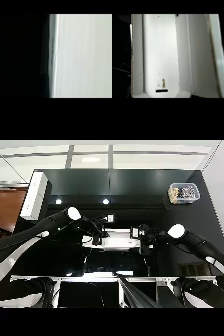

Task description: Fold the box and place the chain.

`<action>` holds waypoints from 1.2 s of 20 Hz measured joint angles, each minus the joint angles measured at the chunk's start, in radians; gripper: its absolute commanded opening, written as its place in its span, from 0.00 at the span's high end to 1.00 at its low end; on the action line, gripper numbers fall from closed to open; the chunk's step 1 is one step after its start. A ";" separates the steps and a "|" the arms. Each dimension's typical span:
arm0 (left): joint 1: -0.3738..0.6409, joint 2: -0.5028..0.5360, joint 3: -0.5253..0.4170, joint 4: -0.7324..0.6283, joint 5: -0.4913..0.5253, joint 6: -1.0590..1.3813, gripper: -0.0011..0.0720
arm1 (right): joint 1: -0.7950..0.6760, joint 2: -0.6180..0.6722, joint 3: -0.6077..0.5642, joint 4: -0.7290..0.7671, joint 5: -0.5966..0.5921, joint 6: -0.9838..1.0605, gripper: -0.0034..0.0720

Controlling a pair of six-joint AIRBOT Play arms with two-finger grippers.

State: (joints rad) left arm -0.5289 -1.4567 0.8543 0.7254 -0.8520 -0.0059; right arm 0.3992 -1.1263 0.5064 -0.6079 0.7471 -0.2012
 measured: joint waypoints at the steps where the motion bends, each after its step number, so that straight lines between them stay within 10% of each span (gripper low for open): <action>1: 0.000 0.000 0.000 0.000 0.000 0.000 0.95 | 0.000 -0.008 0.000 0.003 0.000 -0.008 0.02; 24: 0.000 0.000 0.000 -0.001 0.008 -0.002 0.95 | 0.000 -0.087 0.000 0.058 -0.030 -0.061 0.02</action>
State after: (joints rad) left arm -0.5289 -1.4567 0.8539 0.7246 -0.8436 -0.0074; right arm 0.3992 -1.2137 0.5064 -0.5503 0.7170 -0.2623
